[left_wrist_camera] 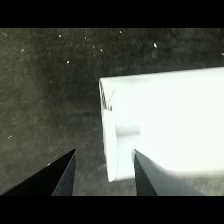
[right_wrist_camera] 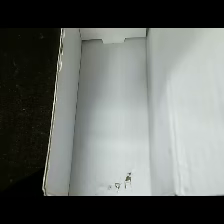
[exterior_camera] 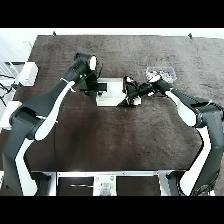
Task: Fold the box and place the chain.
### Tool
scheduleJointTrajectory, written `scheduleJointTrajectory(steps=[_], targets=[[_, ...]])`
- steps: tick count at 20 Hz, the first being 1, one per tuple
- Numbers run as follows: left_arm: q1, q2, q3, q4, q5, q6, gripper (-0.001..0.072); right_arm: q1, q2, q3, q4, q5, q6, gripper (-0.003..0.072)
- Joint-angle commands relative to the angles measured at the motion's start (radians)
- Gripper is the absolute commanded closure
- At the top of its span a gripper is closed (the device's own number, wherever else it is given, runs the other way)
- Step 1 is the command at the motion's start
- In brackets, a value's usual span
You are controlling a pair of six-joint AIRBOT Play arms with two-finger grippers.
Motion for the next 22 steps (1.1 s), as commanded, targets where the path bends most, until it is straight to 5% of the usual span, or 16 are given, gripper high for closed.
scheduleJointTrajectory(steps=[1, 12, 18, 22], targets=[[0.002, 0.059, 0.0, 0.0, -0.023, 0.049, 0.0282, 0.001, 0.0, 0.0, 0.001, 0.0, 0.001, 0.0104], [0.002, 0.319, -0.078, 0.059, 0.037, 0.218, 0.0284, 0.001, 0.0, 0.0, 0.002, 0.0, 0.0, 0.0104], [0.099, 0.607, -0.425, -0.049, 0.294, 0.323, 0.0286, 0.001, 0.0, 0.0, 0.002, 0.0, 0.0, 0.0103], [0.229, 0.667, -0.65, -0.427, 0.428, 0.829, 0.0286, 0.001, 0.0, 0.0, 0.002, 0.0, 0.0, 0.0104]])
